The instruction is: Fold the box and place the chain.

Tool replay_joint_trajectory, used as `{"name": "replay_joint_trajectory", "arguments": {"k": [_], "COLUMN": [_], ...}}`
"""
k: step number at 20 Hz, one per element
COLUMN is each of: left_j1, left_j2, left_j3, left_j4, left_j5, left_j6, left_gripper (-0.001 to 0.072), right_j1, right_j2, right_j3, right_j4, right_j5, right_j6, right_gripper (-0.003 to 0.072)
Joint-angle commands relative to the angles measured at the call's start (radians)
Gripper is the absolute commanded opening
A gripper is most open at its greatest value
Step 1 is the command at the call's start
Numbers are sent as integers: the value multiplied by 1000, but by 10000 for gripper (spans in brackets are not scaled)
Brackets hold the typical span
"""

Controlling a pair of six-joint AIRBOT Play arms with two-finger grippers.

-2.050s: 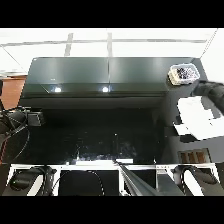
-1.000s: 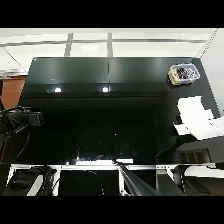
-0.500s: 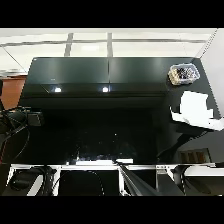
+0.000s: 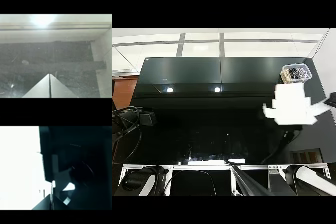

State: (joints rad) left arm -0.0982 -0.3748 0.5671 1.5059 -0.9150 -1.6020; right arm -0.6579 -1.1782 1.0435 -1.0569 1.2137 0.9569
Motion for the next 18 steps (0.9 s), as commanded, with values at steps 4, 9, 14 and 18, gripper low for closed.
{"name": "replay_joint_trajectory", "arguments": {"k": [4,9,14,18], "left_j1": [-1,-1,0,60], "left_j2": [-2,-72,-374,-776], "left_j3": [0,-36,-25,91], "left_j4": [-23,-212,-500,-950], "left_j5": [2,101,108,-127], "left_j6": [0,2,174,535], "left_gripper": [29,29,707,705], "right_j1": [352,747,946,972], "right_j2": [326,377,377,377], "right_j3": [-432,-669,-722,-722], "right_j4": [423,663,662,661], "right_j5": [-262,-534,-679,-679], "right_j6": [24,-117,-101,-101], "right_gripper": [18,19,19,19]}}
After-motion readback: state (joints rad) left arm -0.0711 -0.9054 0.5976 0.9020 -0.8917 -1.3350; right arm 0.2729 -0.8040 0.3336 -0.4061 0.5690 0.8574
